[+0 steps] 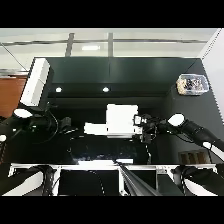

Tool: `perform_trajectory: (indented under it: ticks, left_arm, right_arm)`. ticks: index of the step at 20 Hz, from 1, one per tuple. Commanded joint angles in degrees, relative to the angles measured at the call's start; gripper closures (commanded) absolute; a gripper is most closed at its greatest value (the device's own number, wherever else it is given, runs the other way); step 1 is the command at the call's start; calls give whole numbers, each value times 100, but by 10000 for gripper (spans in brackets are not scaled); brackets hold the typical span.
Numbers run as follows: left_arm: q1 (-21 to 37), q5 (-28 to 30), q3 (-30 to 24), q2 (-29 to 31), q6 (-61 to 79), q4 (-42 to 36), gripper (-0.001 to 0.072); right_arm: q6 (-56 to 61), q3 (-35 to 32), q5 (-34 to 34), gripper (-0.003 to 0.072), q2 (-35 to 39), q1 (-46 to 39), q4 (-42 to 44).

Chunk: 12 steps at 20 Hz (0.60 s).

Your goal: Fold the box and place the chain.

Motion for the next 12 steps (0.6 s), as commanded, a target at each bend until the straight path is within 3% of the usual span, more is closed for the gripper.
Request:
perform_trajectory:
  ticks: [1,3,6,11,12]
  left_arm:
    - [-387,50,-120,-662,400,-1071,680]
    - [-949,90,11,-988,857,-1731,681]
    - [-1628,142,407,-1217,848,-1556,681]
    - [-1794,-385,1095,-1209,846,-1250,673]
    - [-1792,-520,1207,-1209,844,-1228,571]
  right_arm:
    - [0,-2,4,282,0,4,0]
    - [0,-2,4,283,0,4,0]
    - [0,-2,4,282,2,4,0]
    - [2,-2,4,282,0,4,0]
    - [2,-2,4,283,0,4,0]
